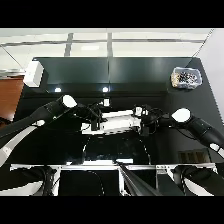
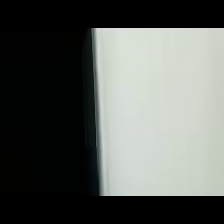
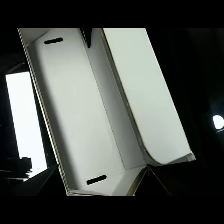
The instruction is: Fold the box and place the chain.
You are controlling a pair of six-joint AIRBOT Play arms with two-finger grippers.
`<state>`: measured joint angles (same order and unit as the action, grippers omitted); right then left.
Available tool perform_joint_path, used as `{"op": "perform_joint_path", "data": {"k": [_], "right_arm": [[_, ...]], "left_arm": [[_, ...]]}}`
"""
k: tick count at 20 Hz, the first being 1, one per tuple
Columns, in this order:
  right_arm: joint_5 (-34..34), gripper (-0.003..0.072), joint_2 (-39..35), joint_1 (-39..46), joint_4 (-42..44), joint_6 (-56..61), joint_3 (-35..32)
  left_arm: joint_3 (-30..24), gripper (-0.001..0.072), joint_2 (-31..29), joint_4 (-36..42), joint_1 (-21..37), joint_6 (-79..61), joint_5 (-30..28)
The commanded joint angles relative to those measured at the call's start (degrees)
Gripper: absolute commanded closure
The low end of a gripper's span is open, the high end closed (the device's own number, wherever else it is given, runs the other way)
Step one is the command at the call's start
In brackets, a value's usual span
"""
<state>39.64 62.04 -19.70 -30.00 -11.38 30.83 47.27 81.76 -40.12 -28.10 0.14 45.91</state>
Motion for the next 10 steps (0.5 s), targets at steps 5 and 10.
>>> {"op": "perform_joint_path", "data": {"k": [5, 10], "right_arm": [[3.2, 0.0061, 0.7, 2.2, 5.1, -3.1, 0.0], [4.4, 0.006, 0.7, 2.2, 5.8, -3.2, 0.0]], "left_arm": [[0.1, 0.0683, 0.0, -0.2, 0.0, -2.6, 0.5], [0.1, 0.0682, -0.4, -0.2, 0.0, -6.3, 2.6]]}}
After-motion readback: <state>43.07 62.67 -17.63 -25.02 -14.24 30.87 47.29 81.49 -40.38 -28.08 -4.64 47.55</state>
